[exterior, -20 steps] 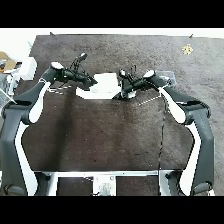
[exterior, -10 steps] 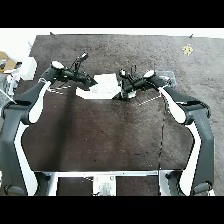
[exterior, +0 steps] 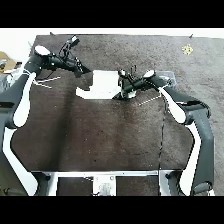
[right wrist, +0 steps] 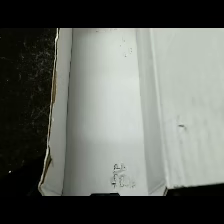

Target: Fold the box and place the chain.

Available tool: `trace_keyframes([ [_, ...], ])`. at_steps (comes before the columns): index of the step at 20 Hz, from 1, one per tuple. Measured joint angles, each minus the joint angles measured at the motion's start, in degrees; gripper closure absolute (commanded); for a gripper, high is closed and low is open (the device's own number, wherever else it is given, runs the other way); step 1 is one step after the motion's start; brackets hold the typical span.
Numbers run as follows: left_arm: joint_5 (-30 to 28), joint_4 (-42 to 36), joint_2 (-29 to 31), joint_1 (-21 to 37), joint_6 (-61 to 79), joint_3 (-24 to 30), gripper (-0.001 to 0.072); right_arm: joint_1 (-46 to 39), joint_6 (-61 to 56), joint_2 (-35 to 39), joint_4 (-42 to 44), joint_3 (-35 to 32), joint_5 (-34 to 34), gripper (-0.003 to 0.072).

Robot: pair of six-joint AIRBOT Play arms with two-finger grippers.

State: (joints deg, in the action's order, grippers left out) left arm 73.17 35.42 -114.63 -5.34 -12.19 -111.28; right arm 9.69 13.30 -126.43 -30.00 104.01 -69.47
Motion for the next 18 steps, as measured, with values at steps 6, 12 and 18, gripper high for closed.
trace_keyframes([
  [6,4.3,12.3,1.0,-1.1,10.4,3.1,0.0046,0.0,0.0,0.0,0.0,0.0,0.0,0.0302],
  [12,0.0,16.2,1.1,-1.9,15.1,10.8,0.0048,0.0,0.0,0.0,0.0,0.0,0.0,0.0302],
  [18,-5.6,17.6,1.1,-3.8,18.0,14.9,0.0048,0.0,0.0,0.0,0.0,0.0,0.0,0.0302],
])
